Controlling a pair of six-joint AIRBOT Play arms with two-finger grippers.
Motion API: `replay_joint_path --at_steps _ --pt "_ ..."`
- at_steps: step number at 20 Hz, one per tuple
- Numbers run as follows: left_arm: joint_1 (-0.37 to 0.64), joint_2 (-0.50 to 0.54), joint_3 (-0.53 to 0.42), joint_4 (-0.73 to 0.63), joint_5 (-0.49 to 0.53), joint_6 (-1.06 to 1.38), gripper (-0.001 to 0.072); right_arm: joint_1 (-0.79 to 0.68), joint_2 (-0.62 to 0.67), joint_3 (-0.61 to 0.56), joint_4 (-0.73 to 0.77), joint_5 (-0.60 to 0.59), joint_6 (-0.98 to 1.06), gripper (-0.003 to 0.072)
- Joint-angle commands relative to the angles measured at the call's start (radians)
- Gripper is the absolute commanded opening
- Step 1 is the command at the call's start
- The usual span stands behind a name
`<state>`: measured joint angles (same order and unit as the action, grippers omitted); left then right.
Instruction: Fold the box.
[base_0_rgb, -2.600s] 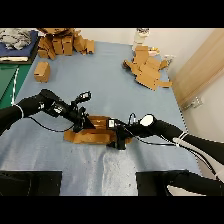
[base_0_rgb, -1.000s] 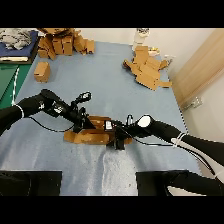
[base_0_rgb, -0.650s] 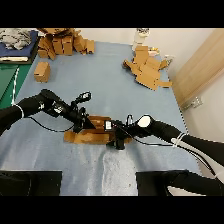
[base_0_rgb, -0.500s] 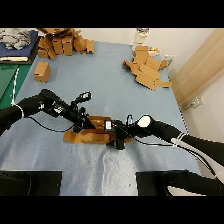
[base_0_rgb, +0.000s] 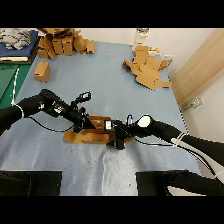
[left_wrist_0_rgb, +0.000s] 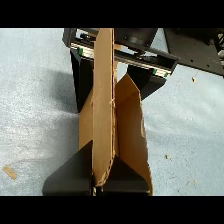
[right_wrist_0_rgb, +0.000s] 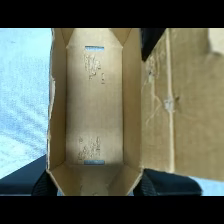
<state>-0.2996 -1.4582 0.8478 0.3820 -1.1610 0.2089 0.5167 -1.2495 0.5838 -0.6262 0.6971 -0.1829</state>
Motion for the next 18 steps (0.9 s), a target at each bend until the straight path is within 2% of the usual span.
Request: replay_joint_path --at_steps 1,7,8,9,10,15,16,17,18 --pt "0.0 -0.001 0.001 -0.002 0.002 0.001 0.0014 0.001 0.001 0.001 0.002 -0.001 0.0 0.0577" --pt "0.0 -0.001 0.001 -0.022 0.025 -0.001 0.0014 0.001 0.001 0.001 0.001 -0.002 0.0 0.0577" --pt "0.0 0.0 0.001 -0.022 0.038 -0.024 0.0049 0.001 0.001 0.001 0.001 -0.002 0.0 0.0578" --pt "0.001 0.0 0.001 -0.023 0.056 -0.055 0.0344 0.001 0.001 0.001 0.001 -0.002 0.0 0.0577" --pt "0.0 0.0 0.001 -0.03 0.071 -0.105 0.0528 0.001 0.001 0.001 0.002 -0.001 0.0 0.0577" --pt "0.004 0.016 0.021 0.01 0.044 -0.214 0.0539 0.001 0.001 0.001 0.001 -0.002 0.0 0.0577" --pt "0.006 0.028 0.03 0.042 0.047 -0.26 0.0593 0.001 0.001 0.001 0.001 -0.002 0.0 0.0577" --pt "0.009 0.042 0.042 0.078 0.051 -0.325 0.0693 0.001 0.001 0.001 0.001 -0.002 0.0 0.0578" --pt "0.019 0.06 0.058 0.137 0.053 -0.409 0.0693 0.001 0.001 0.001 0.001 -0.002 0.0 0.0577"
